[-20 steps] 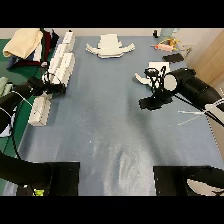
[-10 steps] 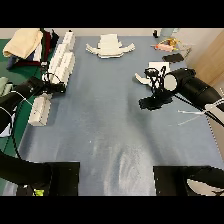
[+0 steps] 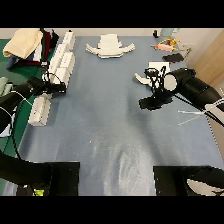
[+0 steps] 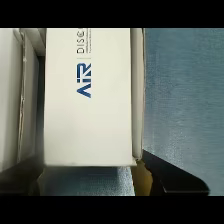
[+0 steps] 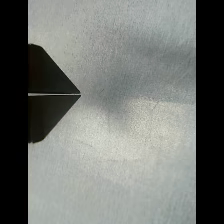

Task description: Fold the box.

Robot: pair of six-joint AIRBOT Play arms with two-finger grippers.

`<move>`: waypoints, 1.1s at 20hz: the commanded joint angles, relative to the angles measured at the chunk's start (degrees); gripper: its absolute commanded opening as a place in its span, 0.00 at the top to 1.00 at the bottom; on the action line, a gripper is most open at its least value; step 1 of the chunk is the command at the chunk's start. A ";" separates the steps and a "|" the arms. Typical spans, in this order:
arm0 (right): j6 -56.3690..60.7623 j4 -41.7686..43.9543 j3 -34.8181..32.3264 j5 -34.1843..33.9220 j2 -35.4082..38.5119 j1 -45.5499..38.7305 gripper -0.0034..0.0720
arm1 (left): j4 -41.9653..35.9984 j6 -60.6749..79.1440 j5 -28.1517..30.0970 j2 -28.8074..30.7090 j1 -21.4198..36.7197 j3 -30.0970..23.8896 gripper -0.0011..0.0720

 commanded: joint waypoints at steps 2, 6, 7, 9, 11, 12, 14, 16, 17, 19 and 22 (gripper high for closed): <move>0.00 0.00 0.04 0.00 -0.02 -0.02 0.95 | 0.09 0.02 -1.22 -0.02 0.07 0.02 0.02; 0.02 0.00 0.04 0.02 -0.02 -0.02 0.95 | 0.22 0.02 -2.73 0.42 0.17 0.04 0.02; 0.02 0.00 0.04 0.02 -0.02 -0.02 0.95 | 0.46 0.04 -3.80 0.79 0.28 0.02 0.02; 0.00 0.00 0.04 0.02 -0.02 -0.02 0.95 | 0.81 0.04 -6.43 2.16 0.76 0.04 0.02; 0.02 0.00 0.04 0.00 -0.02 -0.02 0.95 | 0.81 0.04 -9.81 4.07 1.31 0.04 0.02; 0.00 0.00 0.04 0.00 -0.02 -0.02 0.95 | 1.20 0.02 -11.32 4.96 1.60 0.04 0.02; 0.00 0.00 0.04 0.02 -0.02 -0.02 0.95 | 2.78 0.00 -14.40 6.91 2.23 0.04 0.02; 0.00 0.00 0.04 0.00 -0.02 -0.02 0.95 | 2.97 0.00 -17.53 9.27 2.58 0.04 0.02; 0.00 0.00 0.04 0.00 -0.02 -0.02 0.95 | 2.97 0.00 -18.75 10.80 2.67 0.04 0.02; 0.00 0.00 0.04 0.00 -0.02 -0.02 0.95 | 2.97 -0.02 -21.18 14.23 2.67 0.04 0.02; 0.00 0.00 0.04 0.00 -0.02 -0.02 0.95 | 2.97 -0.15 -27.96 20.00 2.67 0.04 0.03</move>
